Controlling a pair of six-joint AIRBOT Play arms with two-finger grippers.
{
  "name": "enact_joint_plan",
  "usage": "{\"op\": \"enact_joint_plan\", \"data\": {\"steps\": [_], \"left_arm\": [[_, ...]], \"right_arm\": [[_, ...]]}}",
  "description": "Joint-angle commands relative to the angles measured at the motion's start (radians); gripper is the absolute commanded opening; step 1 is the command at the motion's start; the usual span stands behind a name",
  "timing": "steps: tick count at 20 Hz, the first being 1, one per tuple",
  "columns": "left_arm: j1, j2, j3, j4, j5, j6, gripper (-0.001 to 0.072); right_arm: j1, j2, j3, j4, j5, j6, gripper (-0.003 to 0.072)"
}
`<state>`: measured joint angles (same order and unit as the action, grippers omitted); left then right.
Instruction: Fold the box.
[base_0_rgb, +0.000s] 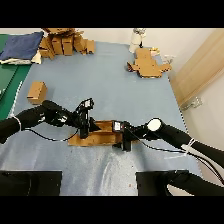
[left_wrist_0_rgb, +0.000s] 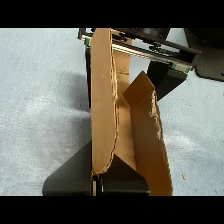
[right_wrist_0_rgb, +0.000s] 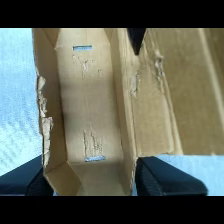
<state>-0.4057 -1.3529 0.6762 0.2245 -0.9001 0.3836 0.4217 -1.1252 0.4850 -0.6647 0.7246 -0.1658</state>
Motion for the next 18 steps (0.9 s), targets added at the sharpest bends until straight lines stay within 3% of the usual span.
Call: {"op": "enact_joint_plan", "data": {"steps": [1, 2, 3, 18], "left_arm": [[0.0, 0.0, 0.001, 0.0, 0.0, 0.0, 0.0012], [0.0, 0.0, 0.001, 0.0, 0.0, 0.0, 0.0012], [0.0, 0.0, 0.001, 0.0, 0.0, 0.0, 0.0012], [0.0, 0.0, 0.001, 0.0, 0.0, 0.0, 0.0012]], "right_arm": [[0.0, -0.005, 0.0, 0.001, 0.0, 0.0, 0.0642], [0.0, -0.009, 0.0, 0.001, 0.001, 0.0, 0.0576], [0.003, -0.011, 0.0, 0.003, 0.001, 0.0, 0.0561], [0.004, -0.017, 0.004, 0.018, 0.001, -0.019, 0.0562]]}}
